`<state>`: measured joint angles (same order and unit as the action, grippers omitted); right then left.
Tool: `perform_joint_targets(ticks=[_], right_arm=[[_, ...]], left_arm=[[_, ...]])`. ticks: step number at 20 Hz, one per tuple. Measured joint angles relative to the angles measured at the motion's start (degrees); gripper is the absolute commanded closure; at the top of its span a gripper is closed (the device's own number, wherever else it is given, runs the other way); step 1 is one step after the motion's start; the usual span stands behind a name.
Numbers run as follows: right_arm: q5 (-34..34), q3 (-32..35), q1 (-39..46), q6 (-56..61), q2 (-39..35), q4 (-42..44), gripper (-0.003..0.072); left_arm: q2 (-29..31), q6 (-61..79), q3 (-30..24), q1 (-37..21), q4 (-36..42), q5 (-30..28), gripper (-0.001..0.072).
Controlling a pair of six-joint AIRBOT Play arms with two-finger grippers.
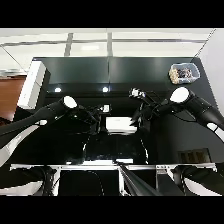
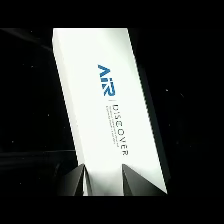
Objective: Fold the box and place the chain.
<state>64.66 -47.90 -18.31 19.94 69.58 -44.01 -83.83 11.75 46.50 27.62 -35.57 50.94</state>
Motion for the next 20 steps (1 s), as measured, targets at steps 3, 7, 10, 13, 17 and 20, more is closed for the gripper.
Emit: perform_joint_targets(ticks=[3,7,10,13,17,20], right_arm=[[0.11,0.0,0.0,0.02,-0.11,-0.02,0.0448],[0.11,0.0,0.0,0.02,-0.24,-0.09,0.0448],[-0.5,0.0,0.0,0.02,-0.35,-0.37,0.0447],[-1.86,0.0,0.0,0.02,-0.37,-0.44,0.0449],[-2.91,0.0,0.0,0.02,-0.42,-0.55,0.0444],[-3.72,0.0,0.0,0.0,-0.42,-0.72,0.03]], left_arm=[[0.0,0.0,0.0,0.0,0.0,0.04,0.0264],[0.0,0.0,0.0,0.0,0.02,0.17,0.0264],[0.0,0.0,0.0,0.0,0.02,0.22,0.0264],[0.0,-0.07,0.0,-0.02,0.02,0.02,0.0264],[0.0,-0.09,0.0,-0.02,0.02,-0.11,0.0264],[0.0,-0.09,0.0,-0.02,0.02,-0.07,0.0264]])
